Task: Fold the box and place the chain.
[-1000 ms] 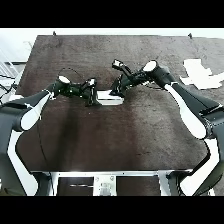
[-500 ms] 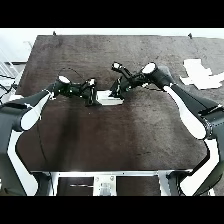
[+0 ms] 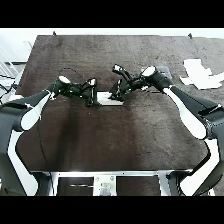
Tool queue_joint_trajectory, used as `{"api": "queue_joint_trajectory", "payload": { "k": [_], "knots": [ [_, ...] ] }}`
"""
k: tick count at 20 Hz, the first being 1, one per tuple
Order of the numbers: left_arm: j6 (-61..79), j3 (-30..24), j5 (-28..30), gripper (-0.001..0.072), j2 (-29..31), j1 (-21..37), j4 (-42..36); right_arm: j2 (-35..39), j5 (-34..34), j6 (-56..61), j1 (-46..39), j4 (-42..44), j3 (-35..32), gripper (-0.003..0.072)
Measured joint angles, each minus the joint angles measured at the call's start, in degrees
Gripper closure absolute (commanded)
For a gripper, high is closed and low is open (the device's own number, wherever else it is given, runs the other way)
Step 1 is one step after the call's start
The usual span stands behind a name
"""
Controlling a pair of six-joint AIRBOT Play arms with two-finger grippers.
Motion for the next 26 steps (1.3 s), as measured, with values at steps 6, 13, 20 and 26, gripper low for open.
{"api": "queue_joint_trajectory", "payload": {
  "k": [6,13,20,26],
  "knots": [
    [-0.02,0.0,0.11,0.0087,0.0,-0.04,-0.04,-0.07,4.85,-3.98,-1.7,3.87,-0.44,0.0115],
    [-0.04,0.0,0.2,0.0086,0.0,-0.04,-0.04,-0.02,6.19,-6.69,-3.69,11.47,-0.44,0.0673],
    [-0.07,0.0,0.22,0.0086,0.0,-0.04,-0.07,-1.38,5.42,-0.48,-2.91,8.24,-0.48,0.0673],
    [0.0,-0.02,0.2,0.0086,0.0,-0.04,-0.02,-2.78,4.37,5.31,-1.18,1.6,-0.42,0.0674]
  ]
}}
